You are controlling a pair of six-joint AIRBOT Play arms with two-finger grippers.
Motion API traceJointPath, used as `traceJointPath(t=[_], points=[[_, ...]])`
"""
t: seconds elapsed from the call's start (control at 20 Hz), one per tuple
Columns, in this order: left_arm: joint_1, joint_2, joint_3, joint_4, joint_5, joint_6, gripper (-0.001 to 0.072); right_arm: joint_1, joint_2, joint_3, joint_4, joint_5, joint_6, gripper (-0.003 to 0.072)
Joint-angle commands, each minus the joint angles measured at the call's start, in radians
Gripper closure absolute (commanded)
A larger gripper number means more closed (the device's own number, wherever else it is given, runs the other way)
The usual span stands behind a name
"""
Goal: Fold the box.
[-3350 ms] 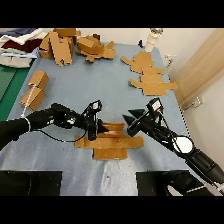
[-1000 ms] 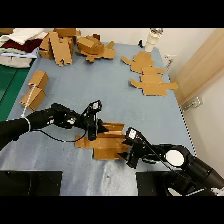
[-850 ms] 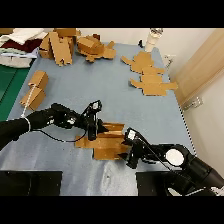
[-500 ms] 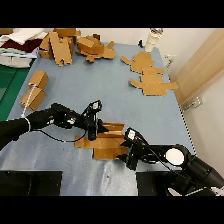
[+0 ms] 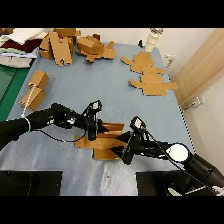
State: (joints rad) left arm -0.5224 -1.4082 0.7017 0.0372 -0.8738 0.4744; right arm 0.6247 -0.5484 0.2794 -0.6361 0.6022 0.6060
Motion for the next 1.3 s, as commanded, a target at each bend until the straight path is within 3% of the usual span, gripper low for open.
traceJointPath(t=[0.0,0.1,0.25,0.35,0.6,0.75,1.05,1.25], points=[[0.0,-0.001,0.0,0.0,0.0,0.0,0.0695,0.068,-0.001,0.071,-0.189,0.031,-0.089,0.0127],[0.0,-0.001,0.0,0.0,0.0,0.0,0.0695,0.175,-0.001,0.103,-0.405,0.029,-0.069,0.0127],[0.0,-0.001,0.001,0.0,0.0,0.0,0.0695,0.337,-0.013,0.092,-0.727,0.096,0.211,0.0128],[0.0,-0.001,0.0,0.0,0.0,0.0,0.0695,0.432,-0.04,0.079,-0.847,0.157,0.375,0.0128],[0.0,-0.001,0.0,0.0,0.0,0.0,0.0695,0.541,-0.192,0.076,-1.102,0.158,0.623,0.0128],[0.0,-0.001,0.0,0.0,0.0,0.0,0.0695,0.541,-0.259,0.08,-1.174,0.154,0.667,0.0128],[0.0,-0.001,0.0,0.0,0.0,0.0,0.0695,0.541,-0.227,0.099,-1.346,0.153,0.837,0.0128],[0.0,-0.001,0.0,0.0,0.0,0.0,0.0694,0.541,-0.227,0.1,-1.327,0.159,0.855,0.0128]])
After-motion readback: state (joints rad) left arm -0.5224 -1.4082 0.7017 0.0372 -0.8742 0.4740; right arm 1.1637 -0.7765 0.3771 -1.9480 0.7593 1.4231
